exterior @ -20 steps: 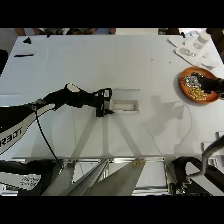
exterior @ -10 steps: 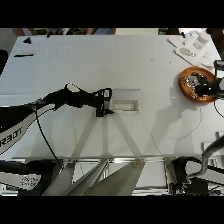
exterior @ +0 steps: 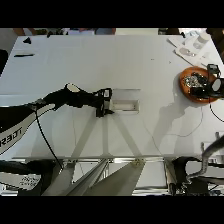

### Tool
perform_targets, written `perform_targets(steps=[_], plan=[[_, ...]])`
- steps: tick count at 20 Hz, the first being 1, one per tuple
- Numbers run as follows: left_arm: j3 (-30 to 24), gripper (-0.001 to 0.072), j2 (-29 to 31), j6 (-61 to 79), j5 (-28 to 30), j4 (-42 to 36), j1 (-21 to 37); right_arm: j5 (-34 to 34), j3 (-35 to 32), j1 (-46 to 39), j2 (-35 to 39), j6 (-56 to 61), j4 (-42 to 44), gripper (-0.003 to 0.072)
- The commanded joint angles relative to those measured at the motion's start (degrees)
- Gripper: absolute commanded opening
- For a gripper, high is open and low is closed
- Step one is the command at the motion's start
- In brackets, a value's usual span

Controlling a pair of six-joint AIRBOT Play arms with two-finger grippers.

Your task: Fold the box and place the chain.

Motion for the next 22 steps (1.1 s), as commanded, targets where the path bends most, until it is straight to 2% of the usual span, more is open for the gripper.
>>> perform_targets(steps=[1,4,8,12,15,18,22], plan=[[0.0,0.0348,0.0,0.0,0.0,0.0,0.0,1.2,0.0,0.0,0.4,-0.4,1.2,0.0010],[0.0,0.0348,0.0,0.0,0.0,0.0,0.0,1.2,0.0,0.0,5.2,-1.5,0.5,0.0009],[0.0,0.0348,0.0,0.0,0.0,0.0,0.0,4.0,0.0,0.0,13.6,-9.2,0.6,0.0008],[0.0,0.0348,0.0,0.0,0.0,0.0,0.0,12.3,0.0,0.0,19.9,-14.9,2.2,0.0007],[0.0,0.0348,0.0,0.0,0.0,0.0,0.0,17.9,-0.4,0.9,21.7,-19.6,8.5,0.0006],[0.0,0.0348,0.0,0.0,0.0,0.0,0.0,21.2,-0.5,6.0,23.4,-20.0,9.3,0.0005],[0.0,0.0348,0.0,0.0,0.0,0.0,0.0,24.1,-0.5,17.5,25.3,-18.6,11.8,0.0005]])
